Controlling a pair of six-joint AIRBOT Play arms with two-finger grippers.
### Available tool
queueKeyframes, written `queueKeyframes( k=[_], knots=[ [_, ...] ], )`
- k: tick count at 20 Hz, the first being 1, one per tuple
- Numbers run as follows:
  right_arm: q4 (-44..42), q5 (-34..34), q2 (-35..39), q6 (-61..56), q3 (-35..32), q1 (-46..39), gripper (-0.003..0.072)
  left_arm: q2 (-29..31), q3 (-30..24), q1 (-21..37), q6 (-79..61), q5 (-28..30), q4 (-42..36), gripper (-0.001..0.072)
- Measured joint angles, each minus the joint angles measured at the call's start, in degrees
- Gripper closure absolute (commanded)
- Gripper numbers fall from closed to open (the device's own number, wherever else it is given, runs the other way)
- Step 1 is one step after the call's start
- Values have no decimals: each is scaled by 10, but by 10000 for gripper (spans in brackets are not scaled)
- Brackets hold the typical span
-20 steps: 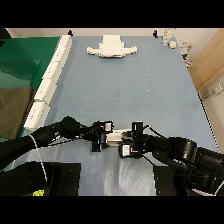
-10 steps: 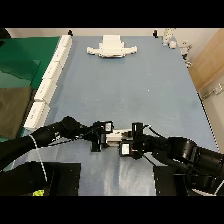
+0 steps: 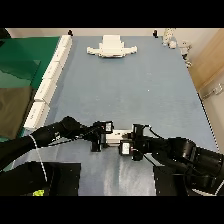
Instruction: Fold the box.
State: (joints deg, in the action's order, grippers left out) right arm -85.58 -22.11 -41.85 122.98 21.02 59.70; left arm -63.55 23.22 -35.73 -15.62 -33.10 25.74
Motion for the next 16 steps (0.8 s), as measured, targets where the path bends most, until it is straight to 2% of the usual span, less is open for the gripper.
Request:
queueKeyframes(
  k=[4,5,6,14,15,16],
  knots=[
    [-6,-5,0,0,0,0,466,0,0,0,0,0,0,283],
    [-7,-5,0,0,0,0,377,0,0,0,0,0,0,283],
    [-9,-7,1,0,0,0,338,0,0,0,0,0,0,283],
    [-18,-3,11,0,0,0,338,0,0,0,0,0,0,283],
    [-18,-3,16,0,0,0,290,0,0,0,0,0,0,283],
    [-19,-3,21,0,0,0,144,0,0,0,0,0,0,283]
  ],
)
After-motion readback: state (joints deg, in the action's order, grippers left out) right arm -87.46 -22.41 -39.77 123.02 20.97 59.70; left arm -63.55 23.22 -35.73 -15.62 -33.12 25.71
